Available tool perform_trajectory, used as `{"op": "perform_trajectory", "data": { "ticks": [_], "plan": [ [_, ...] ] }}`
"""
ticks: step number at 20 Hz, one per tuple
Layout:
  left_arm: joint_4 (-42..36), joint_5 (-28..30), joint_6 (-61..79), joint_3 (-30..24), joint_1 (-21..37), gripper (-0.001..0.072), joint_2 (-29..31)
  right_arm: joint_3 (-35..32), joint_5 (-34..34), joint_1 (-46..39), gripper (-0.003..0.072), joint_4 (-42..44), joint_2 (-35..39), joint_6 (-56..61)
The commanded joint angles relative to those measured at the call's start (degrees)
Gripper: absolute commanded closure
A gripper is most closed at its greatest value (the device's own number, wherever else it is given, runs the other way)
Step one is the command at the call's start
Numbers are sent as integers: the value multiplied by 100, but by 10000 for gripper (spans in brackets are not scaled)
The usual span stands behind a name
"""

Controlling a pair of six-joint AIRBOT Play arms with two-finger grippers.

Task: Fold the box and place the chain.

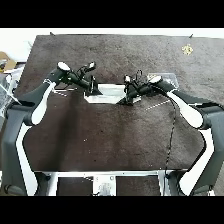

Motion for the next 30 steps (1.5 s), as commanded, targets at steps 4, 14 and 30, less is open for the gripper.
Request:
{"op": "perform_trajectory", "data": {
  "ticks": [4, 14, 30],
  "plan": [
    [-125, -697, -852, 33, 645, 311, 542, 0, 26, -2, 260, -17, -2, -4],
    [-201, -1174, -1290, -22, 146, 698, 542, 0, 24, -2, 260, -17, -2, -4],
    [-168, 680, -1296, -24, 42, 698, 472, 0, 26, -2, 260, -17, -2, -4]
  ]
}}
